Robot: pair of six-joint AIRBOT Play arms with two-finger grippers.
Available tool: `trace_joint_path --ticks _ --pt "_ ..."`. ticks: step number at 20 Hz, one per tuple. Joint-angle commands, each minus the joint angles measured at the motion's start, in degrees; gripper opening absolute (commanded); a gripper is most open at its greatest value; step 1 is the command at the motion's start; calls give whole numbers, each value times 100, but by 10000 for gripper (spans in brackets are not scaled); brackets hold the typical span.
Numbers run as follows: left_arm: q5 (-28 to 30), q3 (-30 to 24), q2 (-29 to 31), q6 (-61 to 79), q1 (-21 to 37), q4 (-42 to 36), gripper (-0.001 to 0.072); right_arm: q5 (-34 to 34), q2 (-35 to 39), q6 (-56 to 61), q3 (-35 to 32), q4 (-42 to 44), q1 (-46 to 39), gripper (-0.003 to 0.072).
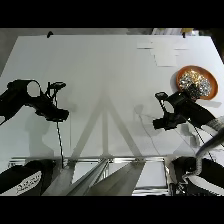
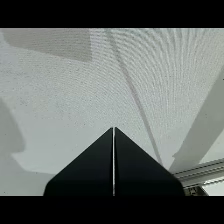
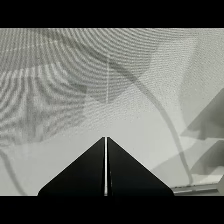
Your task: Fold the box and place the chain.
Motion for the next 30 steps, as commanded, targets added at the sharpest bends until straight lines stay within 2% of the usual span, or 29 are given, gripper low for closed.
trace_joint_path --ticks 1,11,13,14,16,18,20,22,25,26,27,28,29,30 --pt "0 -4 -4 2 4 2 9 -2 0 2 -2 2 -2 16" --pt "2 -2 -2 2 4 2 9 -33 2 -2 -2 -2 -2 15" --pt "2 -2 -2 2 4 2 9 -544 7 -37 9 -46 -2 14" --pt "2 -2 -2 2 4 2 9 -551 7 -72 39 -120 -2 14" --pt "2 -2 -2 0 4 2 9 -70 22 -205 199 -911 -2 15" --pt "2 -2 -2 2 4 4 9 675 79 -326 302 -2302 -2 14" --pt "0 -2 -2 2 4 2 9 957 225 -404 302 -3788 -149 14" --pt "2 -2 -2 2 4 2 9 728 352 -557 302 -4170 -750 14" --pt "0 -4 -2 2 4 2 9 343 358 -1117 302 -4092 -2186 17" --pt "2 -2 -2 2 4 2 9 210 358 -1268 302 -4085 -2732 37" --pt "2 -2 -2 2 4 4 9 94 358 -1414 302 -4068 -3241 144" --pt "2 -2 -2 2 4 4 9 -4 358 -1576 302 -4000 -3783 358" --pt "2 -2 -2 2 4 4 9 -116 358 -1709 302 -3899 -4260 533" --pt "2 -2 -2 2 4 2 9 -262 352 -1757 302 -3762 -4736 552"
